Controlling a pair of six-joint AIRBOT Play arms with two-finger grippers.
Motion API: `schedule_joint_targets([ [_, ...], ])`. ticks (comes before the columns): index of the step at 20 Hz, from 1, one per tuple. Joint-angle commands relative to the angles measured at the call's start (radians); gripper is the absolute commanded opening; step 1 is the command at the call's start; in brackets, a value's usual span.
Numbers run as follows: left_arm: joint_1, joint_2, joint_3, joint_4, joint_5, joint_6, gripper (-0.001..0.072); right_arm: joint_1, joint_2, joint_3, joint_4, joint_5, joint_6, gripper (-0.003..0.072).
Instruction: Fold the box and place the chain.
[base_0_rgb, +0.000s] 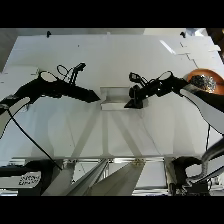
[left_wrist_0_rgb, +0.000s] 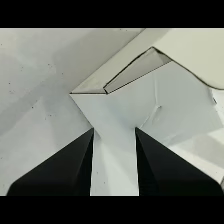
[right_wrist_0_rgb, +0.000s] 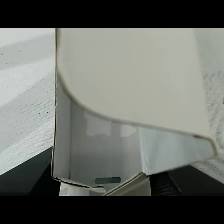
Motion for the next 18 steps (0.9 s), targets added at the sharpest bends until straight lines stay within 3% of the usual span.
schedule_joint_targets([
  [1,-0.001,-0.026,-0.001,-0.049,0.003,0.004,0.0311,0.0,0.0,0.001,0.0,0.0,0.0,0.0433],
  [3,-0.001,-0.055,-0.001,-0.1,-0.004,0.019,0.0461,0.0,0.0,0.001,0.0,0.0,0.0,0.0433],
  [12,-0.006,-0.093,-0.001,-0.111,-0.019,0.111,0.0474,0.0,0.0,0.001,0.0,0.0,0.0,0.0433],
  [13,-0.01,-0.093,-0.001,-0.112,-0.011,0.111,0.0518,0.0,0.0,0.001,0.0,0.0,0.0,0.0433],
  [18,-0.047,-0.093,-0.001,-0.135,0.062,0.139,0.0521,0.0,0.0,0.001,0.0,0.0,0.0,0.0433],
])
